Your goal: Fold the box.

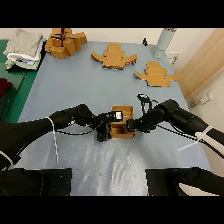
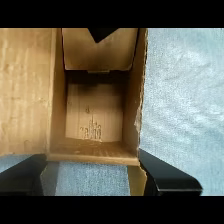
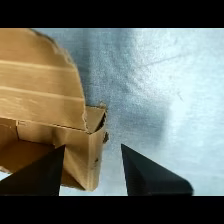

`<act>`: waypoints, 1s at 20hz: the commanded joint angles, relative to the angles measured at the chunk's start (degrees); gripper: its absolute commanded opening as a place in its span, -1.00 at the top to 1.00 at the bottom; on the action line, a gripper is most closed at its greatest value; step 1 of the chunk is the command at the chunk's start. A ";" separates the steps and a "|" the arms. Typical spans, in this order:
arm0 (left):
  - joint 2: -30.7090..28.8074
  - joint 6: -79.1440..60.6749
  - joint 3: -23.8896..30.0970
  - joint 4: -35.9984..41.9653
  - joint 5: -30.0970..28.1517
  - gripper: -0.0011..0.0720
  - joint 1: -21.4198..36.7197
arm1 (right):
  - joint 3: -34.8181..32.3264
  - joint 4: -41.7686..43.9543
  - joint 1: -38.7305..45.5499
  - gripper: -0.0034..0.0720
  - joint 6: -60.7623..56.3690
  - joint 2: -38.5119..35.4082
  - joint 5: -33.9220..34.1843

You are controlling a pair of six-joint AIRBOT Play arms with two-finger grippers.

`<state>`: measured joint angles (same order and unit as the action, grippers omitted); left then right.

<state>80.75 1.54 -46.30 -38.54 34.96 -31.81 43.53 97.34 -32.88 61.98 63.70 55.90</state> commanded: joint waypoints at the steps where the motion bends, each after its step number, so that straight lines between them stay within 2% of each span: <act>1: 0.02 -0.02 -0.04 -0.02 -0.02 -0.46 0.00 | 2.36 -5.66 -4.22 -0.47 -9.20 2.97 3.26; 3: 0.04 0.00 -0.04 -0.02 -0.02 -0.46 0.00 | 4.59 -8.74 -5.81 -0.29 -12.13 6.29 5.55; 6: 0.04 -0.02 -0.04 -0.02 -0.02 -0.46 0.00 | 7.93 -10.47 -6.19 -0.22 -14.01 10.12 8.52; 7: 0.02 -0.02 -0.04 -0.02 -0.02 -0.46 0.00 | 8.57 -10.64 -6.19 -0.15 -14.29 10.88 8.94; 10: 0.04 -0.02 -0.04 -0.02 -0.02 -0.46 0.00 | 9.40 -12.17 -6.19 0.58 -14.64 11.65 9.79; 11: 0.04 -0.02 -0.04 -0.02 -0.02 -0.46 0.00 | 9.44 -12.55 -6.19 0.88 -14.60 11.65 9.86; 12: 0.02 -0.02 -0.04 -0.02 0.00 -0.46 0.00 | 9.44 -12.52 -6.19 0.91 -14.58 11.65 10.16; 15: 0.02 -0.02 -0.04 -0.02 -0.02 -0.46 0.00 | 9.44 -12.37 -6.19 0.89 -14.38 11.63 10.36; 16: 0.04 -0.02 -0.04 -0.02 -0.02 -0.46 0.00 | 9.44 -12.02 -6.19 0.32 -14.38 11.58 10.38; 17: 0.02 -0.02 -0.04 -0.02 -0.02 -0.46 0.00 | 9.49 -11.63 -6.19 -0.14 -14.36 11.56 10.58; 20: 0.02 0.00 -0.04 -0.02 -0.02 -0.46 0.00 | 9.51 -9.62 -6.19 -0.18 -13.16 11.54 10.64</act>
<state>80.77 1.54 -46.30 -38.54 34.94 -31.81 52.93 86.13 -39.07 47.90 75.22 66.37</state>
